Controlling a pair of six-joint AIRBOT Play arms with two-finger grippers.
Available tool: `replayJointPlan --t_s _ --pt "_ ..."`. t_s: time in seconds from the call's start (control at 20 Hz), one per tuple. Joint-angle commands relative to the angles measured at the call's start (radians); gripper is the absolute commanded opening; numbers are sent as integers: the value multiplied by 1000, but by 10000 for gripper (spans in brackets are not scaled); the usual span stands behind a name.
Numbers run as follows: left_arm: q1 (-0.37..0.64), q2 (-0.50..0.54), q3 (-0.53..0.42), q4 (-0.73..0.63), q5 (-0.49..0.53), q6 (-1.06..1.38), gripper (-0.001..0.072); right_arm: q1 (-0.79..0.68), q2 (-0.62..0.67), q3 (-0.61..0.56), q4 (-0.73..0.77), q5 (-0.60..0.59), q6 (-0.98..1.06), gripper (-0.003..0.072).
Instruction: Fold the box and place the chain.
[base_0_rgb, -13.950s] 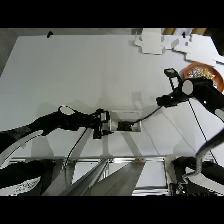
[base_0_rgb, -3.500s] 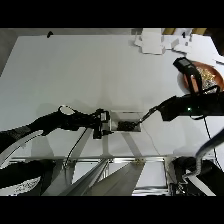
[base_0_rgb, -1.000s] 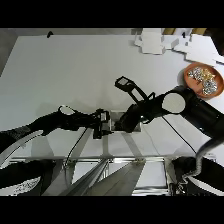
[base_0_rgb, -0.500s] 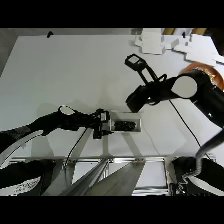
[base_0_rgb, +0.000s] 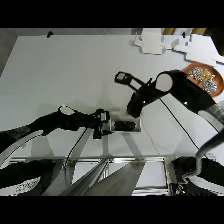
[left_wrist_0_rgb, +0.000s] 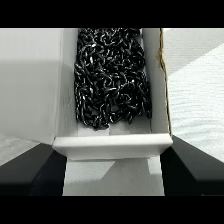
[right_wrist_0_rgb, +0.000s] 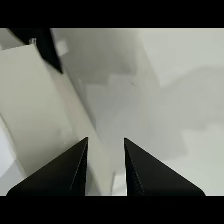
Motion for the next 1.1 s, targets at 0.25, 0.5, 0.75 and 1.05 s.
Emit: replayJointPlan --t_s 0.25,0.5,0.75,1.05 --pt "0 -1 0 0 0 0 255 64 -23 1 30 73 -114 225" --pt "0 -1 0 0 0 0 255 64 -23 1 34 103 -114 226" --pt "0 -1 0 0 0 0 255 64 -23 1 42 116 -114 226" --pt "0 -1 0 0 0 0 255 64 -23 1 41 156 -115 226"
